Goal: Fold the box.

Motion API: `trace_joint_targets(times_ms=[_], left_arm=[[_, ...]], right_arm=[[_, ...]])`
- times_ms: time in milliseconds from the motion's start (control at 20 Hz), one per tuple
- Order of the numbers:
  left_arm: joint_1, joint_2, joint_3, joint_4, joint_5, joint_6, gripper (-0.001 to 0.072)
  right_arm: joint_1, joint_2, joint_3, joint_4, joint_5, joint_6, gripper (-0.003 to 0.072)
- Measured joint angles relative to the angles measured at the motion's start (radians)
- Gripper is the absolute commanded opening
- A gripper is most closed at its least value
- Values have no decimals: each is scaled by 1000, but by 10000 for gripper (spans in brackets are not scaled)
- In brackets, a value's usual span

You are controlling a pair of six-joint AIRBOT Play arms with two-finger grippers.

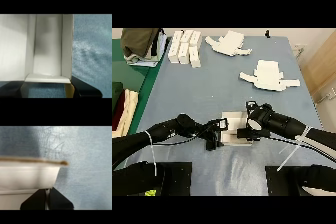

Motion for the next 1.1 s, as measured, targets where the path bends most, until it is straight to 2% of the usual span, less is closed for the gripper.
trace_joint_targets(times_ms=[100,200,350,550,750,800,850,900,950,1100], left_arm=[[0,0,0,0,0,0,470],[0,0,0,0,0,0,470],[0,0,0,0,0,0,470],[0,0,0,0,0,0,470],[0,0,0,0,0,0,470],[0,0,0,0,0,0,470],[0,0,0,0,0,0,470],[0,0,0,0,0,0,470],[0,0,0,0,0,0,470],[0,0,0,0,0,0,470]], right_arm=[[3,-5,2,-8,3,8,7],[5,-12,1,-16,-2,7,399],[6,-5,3,-10,0,8,413],[6,26,3,-6,10,12,413],[6,110,20,14,31,16,410],[5,142,27,19,44,16,306],[2,179,35,20,60,16,131],[-8,213,41,16,66,16,54],[-31,243,43,6,83,16,5],[-183,283,48,3,113,-58,4]])
